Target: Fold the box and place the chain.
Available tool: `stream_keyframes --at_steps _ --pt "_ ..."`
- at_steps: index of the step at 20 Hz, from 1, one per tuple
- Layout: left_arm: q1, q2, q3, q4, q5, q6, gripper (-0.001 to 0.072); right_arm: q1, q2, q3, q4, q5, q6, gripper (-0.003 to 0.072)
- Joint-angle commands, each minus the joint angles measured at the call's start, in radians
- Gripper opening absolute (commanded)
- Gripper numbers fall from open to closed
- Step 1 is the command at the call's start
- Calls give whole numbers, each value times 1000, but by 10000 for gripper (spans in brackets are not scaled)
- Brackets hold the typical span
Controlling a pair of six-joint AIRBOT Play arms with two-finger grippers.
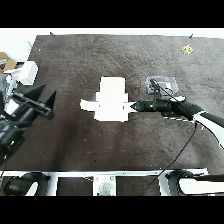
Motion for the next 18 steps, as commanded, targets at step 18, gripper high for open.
stream_keyframes --at_steps 18 --pt "3 -1489 1379 700 -1009 -779 506 2 -6 10 -24 -2 -81 3"
